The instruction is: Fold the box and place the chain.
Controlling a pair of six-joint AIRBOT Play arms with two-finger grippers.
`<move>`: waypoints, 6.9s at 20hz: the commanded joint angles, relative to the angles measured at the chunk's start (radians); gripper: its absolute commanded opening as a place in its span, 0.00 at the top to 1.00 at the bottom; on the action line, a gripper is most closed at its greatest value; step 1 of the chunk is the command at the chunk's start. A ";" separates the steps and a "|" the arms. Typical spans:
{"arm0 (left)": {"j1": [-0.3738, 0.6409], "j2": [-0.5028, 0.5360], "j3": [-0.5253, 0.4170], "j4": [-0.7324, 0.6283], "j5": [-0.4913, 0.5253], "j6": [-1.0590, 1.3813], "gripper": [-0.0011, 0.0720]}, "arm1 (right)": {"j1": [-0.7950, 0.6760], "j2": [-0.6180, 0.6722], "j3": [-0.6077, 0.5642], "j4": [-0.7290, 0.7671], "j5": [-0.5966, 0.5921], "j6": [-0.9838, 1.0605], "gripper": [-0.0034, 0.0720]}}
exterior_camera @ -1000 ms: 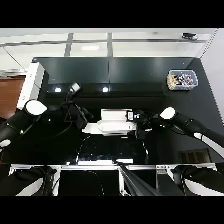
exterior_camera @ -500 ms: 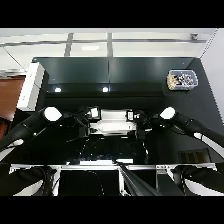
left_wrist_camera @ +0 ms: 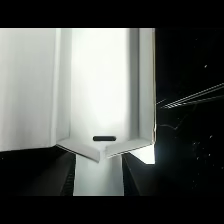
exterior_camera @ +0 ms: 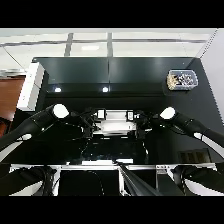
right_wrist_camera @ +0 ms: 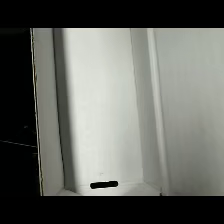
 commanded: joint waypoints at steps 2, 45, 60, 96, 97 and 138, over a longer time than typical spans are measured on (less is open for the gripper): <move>-0.002 -0.016 0.003 -0.115 -0.008 -0.008 0.53 | 0.001 0.000 0.000 0.000 0.000 0.000 0.74; 0.338 -0.149 -0.017 -0.305 -0.333 -0.976 0.30 | 0.001 0.000 0.000 0.000 0.000 0.000 0.74; 0.092 -0.149 0.199 -0.030 -0.274 -1.356 0.43 | 0.001 0.000 0.000 0.000 0.000 0.000 0.74; -0.318 -0.306 0.467 0.694 -0.358 -2.391 0.61 | 0.001 0.000 0.000 0.000 0.000 0.000 0.74; -0.319 -0.309 0.468 0.694 -0.359 -2.391 0.61 | 0.001 0.000 0.000 0.000 0.000 0.000 0.74; -0.316 -0.311 0.470 0.690 -0.380 -2.383 0.95 | 0.014 0.122 0.000 -0.050 0.042 0.063 0.80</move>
